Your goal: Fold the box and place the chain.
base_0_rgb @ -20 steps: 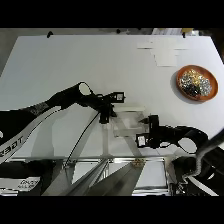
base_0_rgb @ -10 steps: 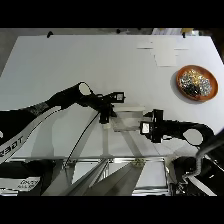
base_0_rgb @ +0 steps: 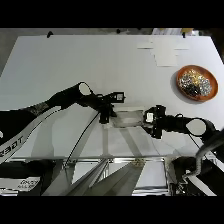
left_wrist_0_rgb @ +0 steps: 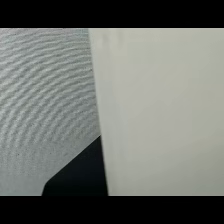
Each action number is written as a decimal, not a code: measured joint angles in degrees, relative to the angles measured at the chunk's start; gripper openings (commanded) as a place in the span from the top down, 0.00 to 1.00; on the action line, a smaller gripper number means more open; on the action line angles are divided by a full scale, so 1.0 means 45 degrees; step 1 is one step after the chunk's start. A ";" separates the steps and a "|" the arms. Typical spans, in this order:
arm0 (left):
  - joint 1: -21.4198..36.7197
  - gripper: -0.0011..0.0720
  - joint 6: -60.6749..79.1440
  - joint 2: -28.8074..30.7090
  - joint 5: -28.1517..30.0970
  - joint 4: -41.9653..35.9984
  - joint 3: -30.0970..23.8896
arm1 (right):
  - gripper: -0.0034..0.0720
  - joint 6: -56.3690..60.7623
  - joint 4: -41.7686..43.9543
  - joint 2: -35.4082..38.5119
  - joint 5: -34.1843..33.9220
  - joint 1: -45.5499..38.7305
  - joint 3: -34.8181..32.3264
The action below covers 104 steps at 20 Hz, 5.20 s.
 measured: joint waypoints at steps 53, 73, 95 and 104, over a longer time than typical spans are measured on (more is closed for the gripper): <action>0.0000 0.97 0.0010 0.0000 0.0000 0.0000 0.0000 | 0.50 -0.6266 0.3633 -0.6261 0.2506 -0.1899 0.1355; 0.0000 0.97 0.0000 0.0000 0.0015 -0.0005 0.0000 | 0.04 -0.6251 0.3449 -0.6285 0.2467 -0.1894 0.1341; 0.0000 0.97 0.0000 0.0000 0.0005 0.0000 0.0000 | 0.47 -0.6256 0.3541 -0.6275 0.2511 -0.1894 0.1345; 0.0000 0.97 0.0000 0.0000 0.0000 0.0000 0.0000 | 0.47 -0.6256 0.3507 -0.6275 0.2535 -0.1899 0.1345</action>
